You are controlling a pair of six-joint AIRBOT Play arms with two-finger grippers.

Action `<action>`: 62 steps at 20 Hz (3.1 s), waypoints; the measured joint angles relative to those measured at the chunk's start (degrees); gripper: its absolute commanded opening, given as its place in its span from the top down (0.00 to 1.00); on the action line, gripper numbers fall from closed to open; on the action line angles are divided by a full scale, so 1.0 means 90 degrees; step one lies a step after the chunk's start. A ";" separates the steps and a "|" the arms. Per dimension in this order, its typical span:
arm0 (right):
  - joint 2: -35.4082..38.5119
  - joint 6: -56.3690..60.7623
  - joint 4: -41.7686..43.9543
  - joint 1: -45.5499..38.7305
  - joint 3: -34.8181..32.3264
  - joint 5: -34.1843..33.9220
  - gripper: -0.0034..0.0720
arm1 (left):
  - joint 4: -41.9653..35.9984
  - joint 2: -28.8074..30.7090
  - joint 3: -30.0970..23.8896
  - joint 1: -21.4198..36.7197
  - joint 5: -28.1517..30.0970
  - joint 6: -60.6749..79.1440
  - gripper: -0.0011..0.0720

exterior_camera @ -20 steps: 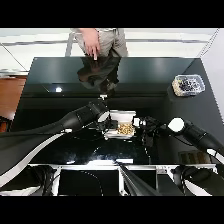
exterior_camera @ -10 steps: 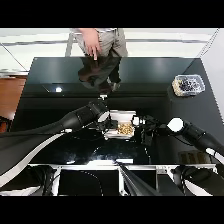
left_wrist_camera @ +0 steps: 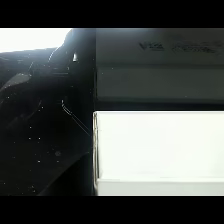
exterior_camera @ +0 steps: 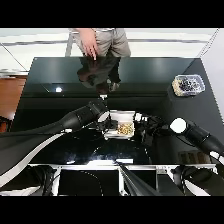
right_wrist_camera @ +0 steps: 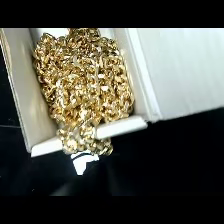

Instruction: Fold the box and place the chain.

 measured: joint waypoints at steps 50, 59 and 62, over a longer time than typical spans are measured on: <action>0.1528 0.2516 0.0520 0.0000 0.1362 0.1666 0.94 | -0.0015 0.0000 0.0000 0.0000 -0.0007 -0.0002 0.94; 0.1596 0.3191 0.0726 -0.0406 0.1698 0.1729 0.51 | -0.0024 0.0002 0.0000 0.0000 -0.0007 0.0000 0.94; 0.1685 0.3288 0.0556 -0.0923 0.1906 0.1965 0.51 | -0.0136 0.0002 0.0002 0.0027 0.0002 -0.0070 0.87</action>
